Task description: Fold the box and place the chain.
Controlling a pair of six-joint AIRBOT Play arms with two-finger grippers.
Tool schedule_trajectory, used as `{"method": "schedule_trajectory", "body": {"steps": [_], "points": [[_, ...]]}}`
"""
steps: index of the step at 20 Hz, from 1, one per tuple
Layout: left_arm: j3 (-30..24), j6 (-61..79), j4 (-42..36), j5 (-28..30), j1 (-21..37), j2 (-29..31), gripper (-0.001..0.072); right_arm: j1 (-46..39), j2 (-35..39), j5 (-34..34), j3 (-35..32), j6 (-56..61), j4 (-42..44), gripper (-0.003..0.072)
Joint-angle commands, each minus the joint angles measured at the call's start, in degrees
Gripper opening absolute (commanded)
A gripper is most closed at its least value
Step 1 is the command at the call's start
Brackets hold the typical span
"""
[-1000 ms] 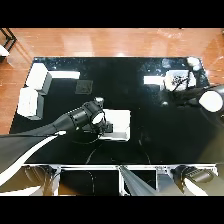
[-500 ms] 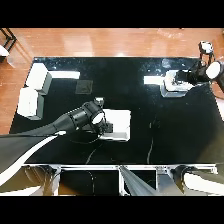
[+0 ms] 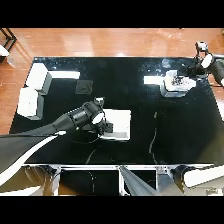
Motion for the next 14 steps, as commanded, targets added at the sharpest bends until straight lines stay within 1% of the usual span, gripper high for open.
{"method": "schedule_trajectory", "body": {"steps": [1,2,6,8,14], "points": [[0.04,-0.02,-0.02,0.02,0.07,0.0,0.0021,-1.33,-1.9,0.55,1.36,1.62,-1.55,0.07],[0.04,-0.02,-0.02,0.02,0.07,0.0,0.0021,-1.46,-2.12,1.14,1.36,1.64,-2.34,0.0634],[0.04,-0.02,0.0,0.02,0.07,0.0,0.0021,-1.55,-3.19,2.64,1.36,3.89,-6.19,0.0633],[0.04,-0.02,0.0,0.02,0.07,0.0,0.0021,-1.55,-3.82,2.64,1.36,3.98,-6.25,0.0587],[0.04,-0.02,-0.02,0.02,0.07,0.0,0.0021,-1.55,-5.14,2.21,1.36,3.98,-6.43,0.0585]]}}
